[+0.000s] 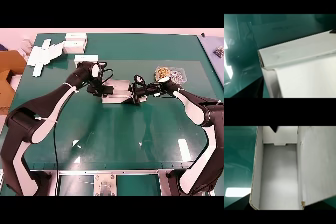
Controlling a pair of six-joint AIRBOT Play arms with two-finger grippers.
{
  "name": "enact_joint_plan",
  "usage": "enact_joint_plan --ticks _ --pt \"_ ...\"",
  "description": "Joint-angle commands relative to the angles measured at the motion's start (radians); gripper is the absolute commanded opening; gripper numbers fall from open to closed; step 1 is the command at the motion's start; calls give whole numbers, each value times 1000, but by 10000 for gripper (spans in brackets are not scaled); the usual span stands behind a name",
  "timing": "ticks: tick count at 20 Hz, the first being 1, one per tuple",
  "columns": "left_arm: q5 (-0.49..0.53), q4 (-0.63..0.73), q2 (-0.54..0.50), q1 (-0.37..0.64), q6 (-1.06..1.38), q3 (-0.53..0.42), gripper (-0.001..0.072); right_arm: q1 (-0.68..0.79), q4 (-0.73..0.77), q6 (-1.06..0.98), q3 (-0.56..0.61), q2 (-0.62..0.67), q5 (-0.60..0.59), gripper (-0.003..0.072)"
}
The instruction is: Fold the box and place the chain.
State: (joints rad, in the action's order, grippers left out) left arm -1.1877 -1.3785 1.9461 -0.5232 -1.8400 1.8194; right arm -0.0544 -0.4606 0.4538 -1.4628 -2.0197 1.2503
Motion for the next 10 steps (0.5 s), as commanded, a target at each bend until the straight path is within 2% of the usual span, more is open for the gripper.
enact_joint_plan --ticks 1,10 --pt "8 -18 6 -12 -36 0 309 0 1 0 0 0 0 481" --pt "7 -34 6 -16 -60 0 309 0 1 0 0 0 0 481"
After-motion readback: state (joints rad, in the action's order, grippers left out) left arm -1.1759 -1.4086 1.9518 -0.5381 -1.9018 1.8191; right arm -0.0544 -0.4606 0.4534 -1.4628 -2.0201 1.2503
